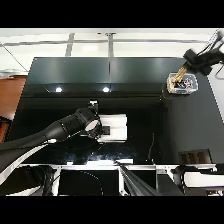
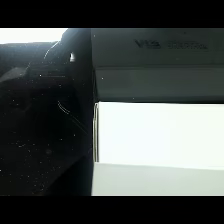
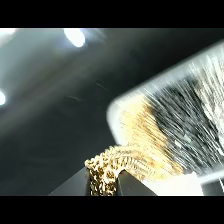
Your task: Fold the box and place the chain.
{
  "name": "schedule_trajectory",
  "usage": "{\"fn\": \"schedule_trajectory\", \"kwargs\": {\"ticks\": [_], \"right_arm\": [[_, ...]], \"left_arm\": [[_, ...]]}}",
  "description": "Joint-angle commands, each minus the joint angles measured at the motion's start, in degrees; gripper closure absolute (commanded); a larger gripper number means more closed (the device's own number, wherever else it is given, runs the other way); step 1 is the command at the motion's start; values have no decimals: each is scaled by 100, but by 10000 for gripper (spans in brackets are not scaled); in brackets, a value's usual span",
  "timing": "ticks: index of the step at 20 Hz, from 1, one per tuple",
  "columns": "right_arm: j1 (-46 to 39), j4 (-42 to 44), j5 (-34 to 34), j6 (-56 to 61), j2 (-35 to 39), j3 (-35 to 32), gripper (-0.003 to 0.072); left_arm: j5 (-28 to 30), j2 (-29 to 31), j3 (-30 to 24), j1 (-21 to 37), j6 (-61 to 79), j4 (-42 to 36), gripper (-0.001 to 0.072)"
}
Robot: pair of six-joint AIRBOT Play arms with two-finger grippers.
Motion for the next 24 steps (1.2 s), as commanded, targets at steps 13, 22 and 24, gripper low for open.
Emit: {"fn": "schedule_trajectory", "kwargs": {"ticks": [13, 22, 24], "right_arm": [[15, 2712, 2647, -2900, 2796, 96, 679], [2085, 3412, 2398, -3088, 3582, -2131, 679], [2688, 3418, 1954, -3084, 3580, -2490, 680]], "left_arm": [[-11, -2, 0, -9, -2, -225, 680], [-13, -2, 0, -9, 0, -225, 681], [-9, -4, 0, -9, -2, -201, 681]]}}
